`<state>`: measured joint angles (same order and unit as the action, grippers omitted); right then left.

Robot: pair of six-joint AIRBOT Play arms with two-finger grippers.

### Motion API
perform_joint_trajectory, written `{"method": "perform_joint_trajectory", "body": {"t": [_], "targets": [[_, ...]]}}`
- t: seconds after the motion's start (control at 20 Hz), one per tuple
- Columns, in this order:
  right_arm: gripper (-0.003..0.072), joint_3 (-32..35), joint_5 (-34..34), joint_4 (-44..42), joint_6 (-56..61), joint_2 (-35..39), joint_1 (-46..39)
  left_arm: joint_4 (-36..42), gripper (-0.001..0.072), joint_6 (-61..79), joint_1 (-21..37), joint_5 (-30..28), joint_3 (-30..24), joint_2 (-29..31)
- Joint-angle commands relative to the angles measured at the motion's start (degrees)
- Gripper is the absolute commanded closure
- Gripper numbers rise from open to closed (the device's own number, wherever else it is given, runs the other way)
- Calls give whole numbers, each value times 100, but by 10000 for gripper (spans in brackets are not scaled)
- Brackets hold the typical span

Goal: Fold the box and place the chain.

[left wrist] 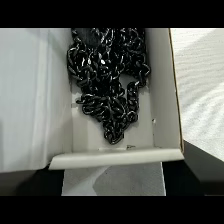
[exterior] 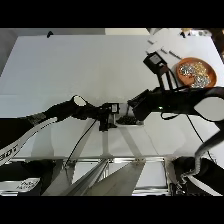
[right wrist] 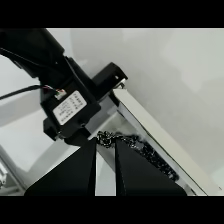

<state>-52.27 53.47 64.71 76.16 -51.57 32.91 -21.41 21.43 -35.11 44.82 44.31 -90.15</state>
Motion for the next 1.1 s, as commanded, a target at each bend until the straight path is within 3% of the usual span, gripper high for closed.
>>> {"method": "perform_joint_trajectory", "body": {"t": [0.0, 0.3, 0.5, 0.75, 1.05], "targets": [[669, 0, 138, -55, -129, -557, 7, -2, 374, 0, 0, 0, -2, 4], [658, 0, 304, -57, -127, -800, 7, -2, 374, 0, 0, 0, -2, 4], [506, 0, 341, -160, -129, -802, 7, -2, 374, 0, 0, -2, -2, 4], [487, -39, 396, -348, -208, -796, -7, -2, 374, 0, 0, -2, -2, 4], [492, -1132, 125, -15, -911, -798, -437, -2, 374, 0, 0, 0, -2, 4]]}}
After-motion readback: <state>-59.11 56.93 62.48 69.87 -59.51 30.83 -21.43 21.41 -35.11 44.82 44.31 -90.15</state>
